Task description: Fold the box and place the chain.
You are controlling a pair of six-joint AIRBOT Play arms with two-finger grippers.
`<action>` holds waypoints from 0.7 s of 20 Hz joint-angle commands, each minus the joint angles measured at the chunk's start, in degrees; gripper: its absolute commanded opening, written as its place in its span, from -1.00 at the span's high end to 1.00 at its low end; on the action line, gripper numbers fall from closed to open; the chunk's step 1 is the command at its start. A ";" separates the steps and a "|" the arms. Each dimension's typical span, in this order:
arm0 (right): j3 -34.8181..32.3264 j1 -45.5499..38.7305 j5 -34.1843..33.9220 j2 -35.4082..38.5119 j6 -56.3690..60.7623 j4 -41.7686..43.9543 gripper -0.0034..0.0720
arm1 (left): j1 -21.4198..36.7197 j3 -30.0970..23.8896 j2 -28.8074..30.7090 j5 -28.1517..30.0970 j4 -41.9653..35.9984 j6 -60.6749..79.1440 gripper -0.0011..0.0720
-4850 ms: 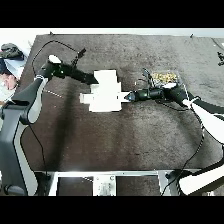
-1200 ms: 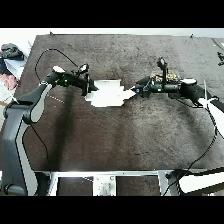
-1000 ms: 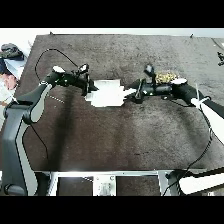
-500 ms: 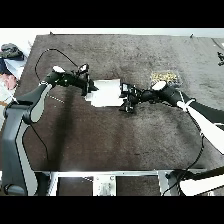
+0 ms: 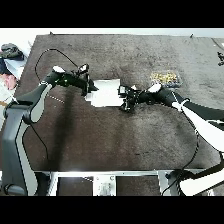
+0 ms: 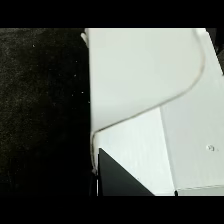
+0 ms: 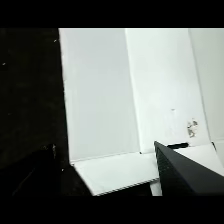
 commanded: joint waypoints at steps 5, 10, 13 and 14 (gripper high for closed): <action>0.07 -2.29 -1.66 0.55 -0.02 3.39 -0.98 | 0.07 -0.02 -0.04 -0.07 -0.02 0.00 0.94; 0.04 -2.80 -2.08 1.88 -4.98 6.45 -0.98 | 0.07 -0.02 -0.04 -0.13 0.00 0.00 0.94; 0.07 -2.80 -2.12 1.88 -9.05 10.75 -0.98 | 0.07 -0.02 0.00 -0.13 0.00 0.00 0.94; 0.13 -2.80 -2.14 1.88 -10.16 11.32 -0.98 | 0.07 -0.02 0.00 -0.11 0.00 0.00 0.94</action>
